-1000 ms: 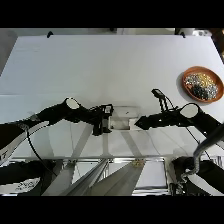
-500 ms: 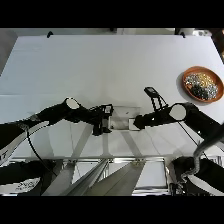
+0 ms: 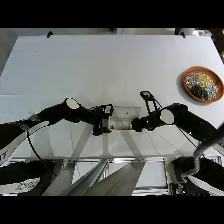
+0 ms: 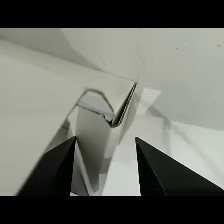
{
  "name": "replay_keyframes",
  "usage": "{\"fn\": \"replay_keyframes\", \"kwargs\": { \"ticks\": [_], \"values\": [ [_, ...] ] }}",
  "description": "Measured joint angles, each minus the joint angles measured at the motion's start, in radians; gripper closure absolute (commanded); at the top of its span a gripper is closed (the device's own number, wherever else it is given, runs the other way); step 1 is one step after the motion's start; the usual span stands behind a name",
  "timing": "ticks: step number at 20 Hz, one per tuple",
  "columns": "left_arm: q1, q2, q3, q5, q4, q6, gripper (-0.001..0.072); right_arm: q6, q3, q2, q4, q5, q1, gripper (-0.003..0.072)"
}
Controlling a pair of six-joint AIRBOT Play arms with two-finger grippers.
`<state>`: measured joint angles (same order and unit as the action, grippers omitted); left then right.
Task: Fold the box and place the chain.
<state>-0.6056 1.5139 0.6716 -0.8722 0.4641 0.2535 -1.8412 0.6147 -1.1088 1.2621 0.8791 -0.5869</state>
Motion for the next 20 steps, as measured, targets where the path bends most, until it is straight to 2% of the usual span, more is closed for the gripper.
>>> {"fn": "replay_keyframes", "kwargs": {
  "ticks": [9,20],
  "values": [
    [0.000,0.000,0.000,0.000,0.000,0.000,0.0319,-0.174,0.199,-0.175,0.137,0.107,-0.074,0.0267],
    [0.000,0.000,0.000,0.000,0.000,0.000,0.0319,-0.464,0.231,-0.217,0.247,0.158,-0.178,0.0289]
  ]
}}
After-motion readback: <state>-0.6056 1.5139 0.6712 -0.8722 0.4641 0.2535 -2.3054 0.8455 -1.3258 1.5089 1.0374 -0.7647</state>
